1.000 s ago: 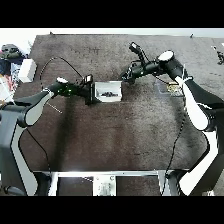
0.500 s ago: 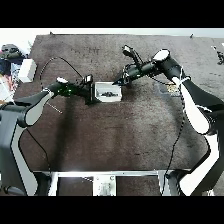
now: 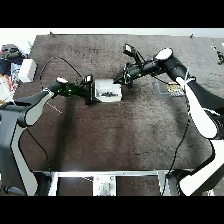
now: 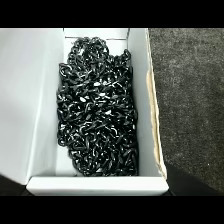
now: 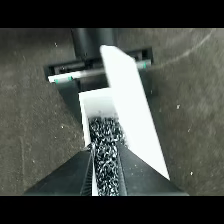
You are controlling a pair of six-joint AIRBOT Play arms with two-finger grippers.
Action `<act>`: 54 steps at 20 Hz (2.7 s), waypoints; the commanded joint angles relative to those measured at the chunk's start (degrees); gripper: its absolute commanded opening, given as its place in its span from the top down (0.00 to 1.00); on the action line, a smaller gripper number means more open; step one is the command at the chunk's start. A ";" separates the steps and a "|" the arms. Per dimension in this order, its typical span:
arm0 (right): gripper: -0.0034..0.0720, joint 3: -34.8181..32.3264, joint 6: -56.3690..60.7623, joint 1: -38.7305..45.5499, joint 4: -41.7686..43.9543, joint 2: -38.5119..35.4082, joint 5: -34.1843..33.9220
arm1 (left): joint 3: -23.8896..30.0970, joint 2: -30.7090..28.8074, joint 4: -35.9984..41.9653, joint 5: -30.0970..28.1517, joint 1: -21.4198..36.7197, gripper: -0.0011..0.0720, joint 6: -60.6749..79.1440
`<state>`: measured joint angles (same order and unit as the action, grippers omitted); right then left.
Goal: Fold the box and place the chain.
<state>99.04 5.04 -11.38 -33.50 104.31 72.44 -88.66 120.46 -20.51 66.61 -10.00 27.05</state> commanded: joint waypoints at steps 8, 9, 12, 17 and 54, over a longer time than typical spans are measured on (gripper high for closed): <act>0.74 -0.15 0.76 3.63 3.80 2.54 -10.40 | -0.02 0.00 0.00 0.00 -0.02 0.76 0.00; 0.74 -0.15 0.61 3.65 3.06 3.34 -7.63 | -0.02 0.00 0.00 0.02 -0.02 0.76 0.00; 0.90 -0.57 -1.44 3.23 3.50 4.02 -0.26 | -0.02 0.00 0.00 0.00 -0.02 0.76 0.00; 0.90 -3.48 -2.54 2.62 2.29 3.78 -0.39 | -0.02 0.00 0.00 0.00 -0.02 0.76 0.00; 0.55 -16.63 -20.57 -3.96 6.27 -0.24 -18.62 | -0.02 0.00 0.00 0.00 -0.02 0.76 0.00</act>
<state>82.28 -14.09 -15.27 -27.18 103.81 57.19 -88.66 120.46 -20.49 66.63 -10.00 27.03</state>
